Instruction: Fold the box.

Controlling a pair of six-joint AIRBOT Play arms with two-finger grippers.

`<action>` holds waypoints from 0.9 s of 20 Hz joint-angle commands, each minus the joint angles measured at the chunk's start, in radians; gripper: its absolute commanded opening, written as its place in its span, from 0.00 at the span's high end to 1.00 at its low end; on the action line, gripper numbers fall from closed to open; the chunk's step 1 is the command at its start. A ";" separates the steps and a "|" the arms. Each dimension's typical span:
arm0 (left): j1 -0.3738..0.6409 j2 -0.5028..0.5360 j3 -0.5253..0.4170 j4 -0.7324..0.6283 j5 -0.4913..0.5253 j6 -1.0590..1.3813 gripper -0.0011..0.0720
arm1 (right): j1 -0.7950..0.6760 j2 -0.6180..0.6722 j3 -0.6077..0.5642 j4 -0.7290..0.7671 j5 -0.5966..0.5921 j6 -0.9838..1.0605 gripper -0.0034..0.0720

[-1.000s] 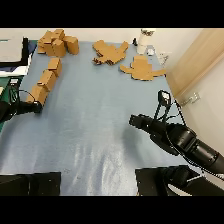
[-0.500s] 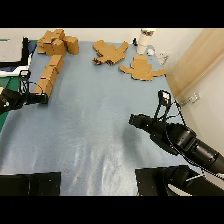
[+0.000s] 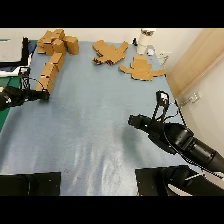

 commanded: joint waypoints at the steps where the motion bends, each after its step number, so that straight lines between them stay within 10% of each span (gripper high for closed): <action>1: 0.006 -0.002 0.003 0.000 -0.043 0.000 0.03 | 0.000 -0.002 0.000 0.003 0.000 0.000 0.95; 9: 0.068 0.055 0.004 0.001 -0.202 -0.030 0.03 | 0.000 -0.002 0.000 0.034 0.002 0.000 0.95; 18: 0.120 0.123 0.003 0.248 -0.637 -0.227 0.03 | 0.000 -0.003 0.000 0.148 -0.016 -0.122 0.95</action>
